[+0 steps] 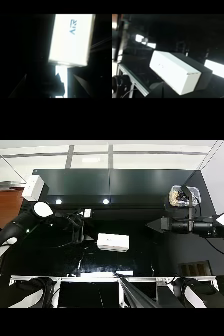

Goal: Fold the box and place the chain.

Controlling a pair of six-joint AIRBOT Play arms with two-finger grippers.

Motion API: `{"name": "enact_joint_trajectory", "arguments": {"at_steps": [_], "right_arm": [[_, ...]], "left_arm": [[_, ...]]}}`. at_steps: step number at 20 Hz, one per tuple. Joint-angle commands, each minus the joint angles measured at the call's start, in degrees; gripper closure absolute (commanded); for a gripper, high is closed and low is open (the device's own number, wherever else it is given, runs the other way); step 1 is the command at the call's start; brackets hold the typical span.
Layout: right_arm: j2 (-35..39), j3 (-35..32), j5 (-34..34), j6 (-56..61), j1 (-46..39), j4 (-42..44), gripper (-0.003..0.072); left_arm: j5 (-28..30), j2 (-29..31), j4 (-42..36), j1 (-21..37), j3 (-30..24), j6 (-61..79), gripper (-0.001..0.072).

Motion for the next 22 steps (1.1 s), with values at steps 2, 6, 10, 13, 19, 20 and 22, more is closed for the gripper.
{"name": "enact_joint_trajectory", "arguments": {"at_steps": [2, 6, 10, 13, 19, 20, 22], "right_arm": [[0.70, 0.00, -0.20, 0.11, -1.44, -2.27, 0.0662], [0.70, 0.00, -0.37, 0.13, -1.44, -2.73, 0.0662], [0.70, -0.02, -0.66, 0.13, -1.44, -3.08, 0.0662], [0.70, -0.02, -0.61, 0.13, -1.44, -3.10, 0.0662], [0.70, -0.04, -0.70, 0.13, -1.42, -4.39, 0.0662], [0.70, -0.04, -0.61, 0.15, -1.42, -4.59, 0.0662], [0.70, -0.04, -0.61, 0.15, -1.42, -4.59, 0.0662]], "left_arm": [[3.30, 2.95, -4.07, -3.78, 0.61, -0.98, -0.0008], [8.13, -0.98, -9.86, -9.77, 0.66, -0.37, -0.0007], [11.02, -4.79, -10.47, -14.23, 0.66, 1.38, -0.0007], [13.31, -5.95, -12.72, -14.93, 0.66, 1.36, -0.0005], [10.47, -8.11, -13.64, -14.95, 0.66, 1.36, -0.0003], [10.29, -8.26, -13.64, -14.95, 0.66, 1.36, -0.0002], [10.12, -8.26, -13.64, -14.93, 0.66, 1.36, -0.0002]]}}
